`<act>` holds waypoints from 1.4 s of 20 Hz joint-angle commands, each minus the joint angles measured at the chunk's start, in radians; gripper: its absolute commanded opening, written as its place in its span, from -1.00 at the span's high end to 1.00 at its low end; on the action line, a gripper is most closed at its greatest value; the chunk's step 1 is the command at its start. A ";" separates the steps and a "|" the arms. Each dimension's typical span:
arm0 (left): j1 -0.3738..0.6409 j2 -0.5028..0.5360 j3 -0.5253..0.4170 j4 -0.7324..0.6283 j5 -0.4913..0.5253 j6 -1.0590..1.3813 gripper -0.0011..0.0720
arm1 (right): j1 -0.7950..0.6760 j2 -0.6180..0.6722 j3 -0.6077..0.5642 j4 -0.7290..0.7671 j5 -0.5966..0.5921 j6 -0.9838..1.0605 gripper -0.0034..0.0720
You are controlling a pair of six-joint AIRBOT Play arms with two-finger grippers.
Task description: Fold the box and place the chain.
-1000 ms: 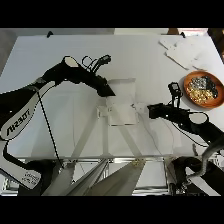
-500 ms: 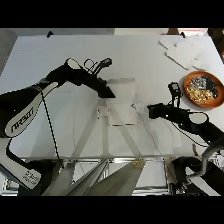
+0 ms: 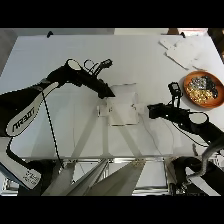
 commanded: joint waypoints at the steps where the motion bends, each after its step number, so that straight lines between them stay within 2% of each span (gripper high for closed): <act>1: 0.000 0.000 0.000 0.000 -0.008 -0.004 0.93 | 0.001 0.001 0.000 0.000 0.002 0.000 0.87; 15: 0.000 0.000 0.000 0.001 -0.007 -0.003 0.93 | 0.001 0.001 0.000 0.001 0.002 0.002 0.86; 16: 0.000 0.000 0.000 0.000 -0.007 -0.003 0.94 | 0.001 0.001 0.001 0.002 0.004 0.002 0.67; 17: 0.000 0.000 0.000 0.001 -0.007 -0.003 0.95 | 0.001 0.001 0.001 0.010 0.005 0.005 0.18; 18: 0.000 0.002 0.000 0.001 -0.007 -0.003 0.95 | 0.001 0.003 0.003 0.030 0.006 0.005 -0.09; 22: 0.010 0.067 0.000 0.010 -0.008 -0.003 0.96 | 0.001 0.075 0.055 0.032 -0.003 0.005 -0.10; 24: 0.022 0.136 0.000 0.042 -0.021 -0.002 0.96 | 0.000 0.150 0.076 0.031 -0.048 0.012 -0.10; 28: 0.027 0.269 -0.001 0.151 -0.112 -0.004 0.97 | 0.000 0.302 0.085 0.029 -0.163 0.012 -0.10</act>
